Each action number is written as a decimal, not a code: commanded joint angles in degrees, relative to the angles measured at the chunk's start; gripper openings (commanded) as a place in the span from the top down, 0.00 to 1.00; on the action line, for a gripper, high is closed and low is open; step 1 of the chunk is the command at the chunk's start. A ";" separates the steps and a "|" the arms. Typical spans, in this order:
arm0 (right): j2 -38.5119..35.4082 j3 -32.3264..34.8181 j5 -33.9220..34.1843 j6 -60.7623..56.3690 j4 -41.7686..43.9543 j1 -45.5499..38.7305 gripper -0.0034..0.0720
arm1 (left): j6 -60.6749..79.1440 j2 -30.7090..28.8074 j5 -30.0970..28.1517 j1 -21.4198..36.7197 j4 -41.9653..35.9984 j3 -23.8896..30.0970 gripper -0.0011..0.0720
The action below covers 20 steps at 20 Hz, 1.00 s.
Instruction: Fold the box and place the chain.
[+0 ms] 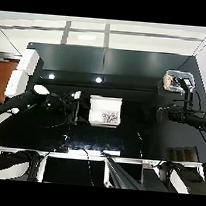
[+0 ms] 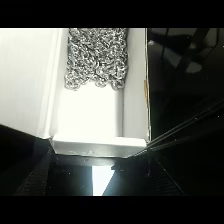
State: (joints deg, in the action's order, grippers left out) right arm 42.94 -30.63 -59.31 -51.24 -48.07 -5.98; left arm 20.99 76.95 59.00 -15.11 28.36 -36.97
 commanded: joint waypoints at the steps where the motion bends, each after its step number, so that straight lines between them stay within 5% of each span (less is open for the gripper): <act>1: -0.02 -0.07 -0.02 0.00 0.00 0.02 0.02 | 0.00 0.04 -0.17 -0.37 0.96 -0.17 0.02; 14: -0.02 -0.07 0.02 0.00 -0.02 0.02 0.02 | -1.90 1.77 -1.57 -2.38 1.42 -2.21 0.04; 16: -0.02 -0.07 0.02 0.00 -0.02 0.02 0.02 | -1.90 1.77 -1.57 -2.38 1.42 -2.21 0.13; 18: -0.02 -0.07 0.22 0.00 -0.04 0.02 0.02 | -1.90 1.77 -1.57 -2.38 1.42 -2.21 0.34; 20: -0.02 -0.07 0.33 0.00 -0.02 0.02 0.02 | -1.92 1.77 -1.66 -2.38 1.40 -2.21 0.35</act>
